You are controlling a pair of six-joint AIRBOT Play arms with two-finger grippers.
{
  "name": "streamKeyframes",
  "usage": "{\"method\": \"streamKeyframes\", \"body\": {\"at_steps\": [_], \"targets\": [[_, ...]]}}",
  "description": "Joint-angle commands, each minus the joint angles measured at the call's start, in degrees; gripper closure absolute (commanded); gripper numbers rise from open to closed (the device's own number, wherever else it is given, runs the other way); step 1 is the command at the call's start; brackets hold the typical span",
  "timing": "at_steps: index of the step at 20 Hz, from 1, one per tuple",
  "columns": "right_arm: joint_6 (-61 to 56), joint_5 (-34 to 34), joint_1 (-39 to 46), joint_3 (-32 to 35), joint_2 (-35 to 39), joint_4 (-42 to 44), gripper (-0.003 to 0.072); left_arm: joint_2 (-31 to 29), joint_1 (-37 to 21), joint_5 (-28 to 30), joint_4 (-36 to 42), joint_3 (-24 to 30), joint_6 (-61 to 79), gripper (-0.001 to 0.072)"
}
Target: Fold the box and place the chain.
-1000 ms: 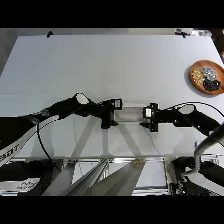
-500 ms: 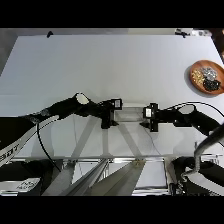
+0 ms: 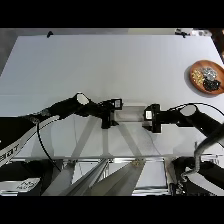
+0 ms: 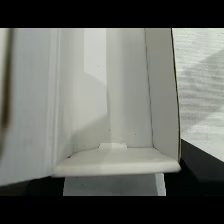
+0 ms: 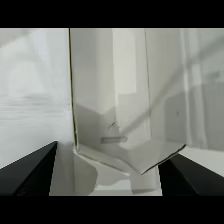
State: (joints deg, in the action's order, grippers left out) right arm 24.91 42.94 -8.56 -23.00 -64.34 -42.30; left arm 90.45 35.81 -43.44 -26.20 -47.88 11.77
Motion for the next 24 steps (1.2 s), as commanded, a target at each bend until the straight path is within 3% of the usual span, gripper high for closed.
{"method": "streamKeyframes", "body": {"at_steps": [1,4,9,12,18,24], "targets": [[-14.6,1.0,0.0,0.0,2.8,-16.1,-0.0031,0.0,0.0,-0.1,0.0,0.0,0.0,0.0252],[-25.6,4.1,0.0,0.0,7.2,-26.2,-0.0028,0.0,0.0,-0.1,0.0,0.0,0.0,0.0252],[-35.8,11.9,0.0,0.0,17.5,-33.6,-0.0006,0.0,0.0,-0.1,0.0,0.0,0.0,0.0252],[-43.0,17.8,0.0,0.0,24.8,-35.4,0.0044,0.0,0.0,-0.1,0.0,0.0,0.0,0.0252],[-54.4,24.0,0.0,0.0,38.7,-37.9,0.0044,0.0,0.0,-0.1,0.0,0.0,0.0,0.0252],[-69.9,28.8,0.0,0.0,44.5,-38.9,0.0044,0.0,0.0,-0.1,0.0,0.0,0.0,0.0252]]}}
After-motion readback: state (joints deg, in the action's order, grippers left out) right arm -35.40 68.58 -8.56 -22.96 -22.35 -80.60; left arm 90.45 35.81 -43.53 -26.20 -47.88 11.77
